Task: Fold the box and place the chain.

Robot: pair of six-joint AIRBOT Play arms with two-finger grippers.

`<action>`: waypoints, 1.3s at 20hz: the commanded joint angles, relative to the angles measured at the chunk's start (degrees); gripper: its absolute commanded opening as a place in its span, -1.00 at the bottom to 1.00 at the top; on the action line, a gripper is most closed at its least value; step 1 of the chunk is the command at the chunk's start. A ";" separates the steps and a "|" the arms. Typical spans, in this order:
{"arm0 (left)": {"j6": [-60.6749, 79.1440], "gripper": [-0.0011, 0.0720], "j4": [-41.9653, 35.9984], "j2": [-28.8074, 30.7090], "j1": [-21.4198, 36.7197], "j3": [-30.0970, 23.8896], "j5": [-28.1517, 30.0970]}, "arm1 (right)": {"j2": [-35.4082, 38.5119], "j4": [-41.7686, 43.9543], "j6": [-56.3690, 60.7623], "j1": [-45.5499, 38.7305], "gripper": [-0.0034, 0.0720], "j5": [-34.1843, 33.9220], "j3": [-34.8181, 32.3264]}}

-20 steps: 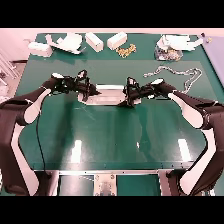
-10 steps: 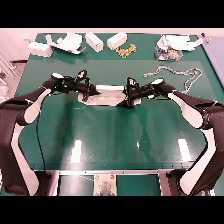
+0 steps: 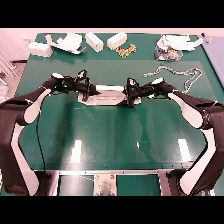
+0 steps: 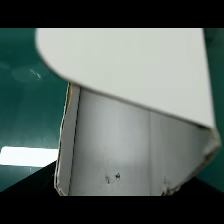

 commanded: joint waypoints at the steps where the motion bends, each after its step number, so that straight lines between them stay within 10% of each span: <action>1: 0.00 -0.91 0.04 -0.02 0.02 0.00 0.04 | -0.02 0.02 -0.15 0.07 0.39 0.00 0.04; 22: 0.15 -0.91 -0.92 -0.02 0.02 0.00 -0.31 | -0.02 0.07 -0.11 0.04 0.39 0.15 0.00; 23: 0.17 -0.79 -1.77 -0.02 0.02 0.00 -0.46 | -0.02 0.07 -0.11 0.04 0.39 0.15 0.00; 25: 0.13 0.66 -3.72 -0.02 0.07 0.00 -0.46 | -0.02 0.07 -0.11 0.04 0.39 0.15 0.00; 26: 0.17 0.61 -4.42 0.00 0.07 0.02 -0.50 | -0.02 0.07 -0.11 0.04 0.39 0.15 0.00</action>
